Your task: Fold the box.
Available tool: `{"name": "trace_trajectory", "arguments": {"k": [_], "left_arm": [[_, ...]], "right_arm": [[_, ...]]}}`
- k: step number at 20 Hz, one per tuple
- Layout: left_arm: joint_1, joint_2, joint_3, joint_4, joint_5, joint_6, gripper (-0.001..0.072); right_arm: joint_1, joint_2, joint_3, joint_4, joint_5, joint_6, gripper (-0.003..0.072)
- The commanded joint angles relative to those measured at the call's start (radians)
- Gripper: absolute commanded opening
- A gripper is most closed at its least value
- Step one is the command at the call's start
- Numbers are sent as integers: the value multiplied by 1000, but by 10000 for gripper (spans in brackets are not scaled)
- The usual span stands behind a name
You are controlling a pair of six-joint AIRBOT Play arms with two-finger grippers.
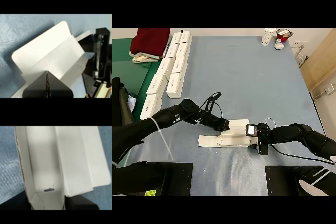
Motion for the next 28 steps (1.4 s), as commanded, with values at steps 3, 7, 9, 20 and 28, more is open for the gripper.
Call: {"name": "trace_trajectory", "arguments": {"k": [3,7,9,20,28], "left_arm": [[-2,214,0,137,-44,23,11],[-33,378,-55,243,-85,25,10],[-94,444,-108,304,-84,51,10],[-241,489,-178,560,-52,218,13],[-56,472,-249,426,-40,668,679]], "right_arm": [[1,1,0,0,0,1,454],[1,1,0,0,0,1,454],[1,1,0,0,0,1,454],[1,1,0,0,0,1,454],[1,1,0,0,0,1,454]]}}
